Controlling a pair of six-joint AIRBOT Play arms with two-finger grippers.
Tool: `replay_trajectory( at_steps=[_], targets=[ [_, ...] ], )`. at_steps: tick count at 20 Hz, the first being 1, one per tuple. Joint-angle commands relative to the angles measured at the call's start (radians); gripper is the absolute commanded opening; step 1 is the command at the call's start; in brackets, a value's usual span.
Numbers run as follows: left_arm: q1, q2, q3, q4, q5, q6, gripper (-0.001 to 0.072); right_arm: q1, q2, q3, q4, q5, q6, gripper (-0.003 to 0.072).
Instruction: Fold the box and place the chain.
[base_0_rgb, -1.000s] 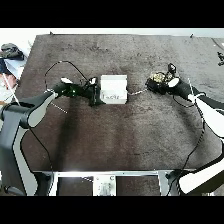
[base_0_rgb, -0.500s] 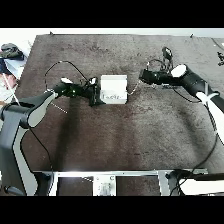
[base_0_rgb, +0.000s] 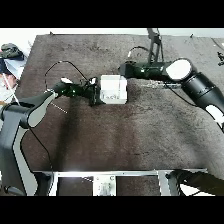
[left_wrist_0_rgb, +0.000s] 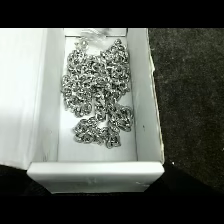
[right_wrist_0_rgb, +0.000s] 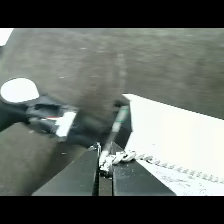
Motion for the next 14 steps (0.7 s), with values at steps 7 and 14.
replay_trajectory(
  at_steps=[7, 14],
  targets=[
    [0.000, 0.001, 0.000, 0.000, 0.000, 0.000, 0.0206, 0.082, -0.169, -0.003, -0.097, -0.061, 0.055, 0.0013],
    [0.000, 0.001, 0.000, 0.000, 0.000, 0.000, 0.0206, 0.023, -0.227, -0.008, -0.231, -0.043, 0.055, 0.0479]
  ],
)
